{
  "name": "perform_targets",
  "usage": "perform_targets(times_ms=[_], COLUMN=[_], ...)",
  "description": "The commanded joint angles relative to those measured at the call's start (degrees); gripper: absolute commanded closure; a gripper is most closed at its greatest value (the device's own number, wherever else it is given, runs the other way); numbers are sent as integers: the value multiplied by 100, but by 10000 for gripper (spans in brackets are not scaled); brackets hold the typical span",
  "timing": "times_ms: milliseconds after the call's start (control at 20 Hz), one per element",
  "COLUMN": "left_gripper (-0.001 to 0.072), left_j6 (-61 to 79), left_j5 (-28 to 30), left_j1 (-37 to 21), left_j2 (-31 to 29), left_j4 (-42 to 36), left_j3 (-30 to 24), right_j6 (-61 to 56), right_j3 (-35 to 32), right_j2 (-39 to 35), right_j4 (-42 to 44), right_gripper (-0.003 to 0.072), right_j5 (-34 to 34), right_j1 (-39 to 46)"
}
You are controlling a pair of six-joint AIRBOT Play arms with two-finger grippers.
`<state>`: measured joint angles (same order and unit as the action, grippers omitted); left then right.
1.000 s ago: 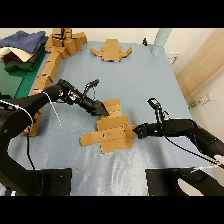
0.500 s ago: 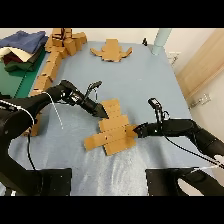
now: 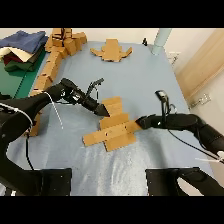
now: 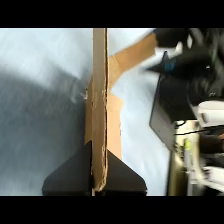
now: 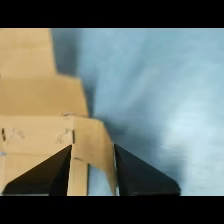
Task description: Fold the box.
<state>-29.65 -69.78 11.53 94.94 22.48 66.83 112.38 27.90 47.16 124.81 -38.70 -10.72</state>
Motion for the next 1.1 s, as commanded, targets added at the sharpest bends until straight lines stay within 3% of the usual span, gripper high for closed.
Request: perform_targets(times_ms=[0,50,150,250,400,650,850,1050], left_gripper=[702,702,702,703,703,704,704,704], left_j6=[695,881,1279,1799,2227,2632,2817,3101], left_j5=[581,730,874,1086,1539,1690,2168,2389], left_j1=[291,433,754,1012,1252,1200,1202,1235], left_j2=[-367,-448,-544,-612,-654,-651,-708,-1147], left_j4=[378,533,774,802,828,531,114,-20], left_j3=[0,0,-4,-42,-42,-103,-603,-1134], right_j6=[-1281,-1303,-1303,-1303,-1303,-1296,-1292,-1292], right_j3=[546,669,804,809,807,807,798,798], right_j2=[-7,-7,-7,37,197,372,398,402], right_j4=[-901,-887,-837,-612,-487,-289,-293,-334], right_gripper=[269,285,597,673,673,673,673,673], right_j5=[52,44,35,74,68,74,109,181], right_j1=[474,566,570,570,568,542,343,247])
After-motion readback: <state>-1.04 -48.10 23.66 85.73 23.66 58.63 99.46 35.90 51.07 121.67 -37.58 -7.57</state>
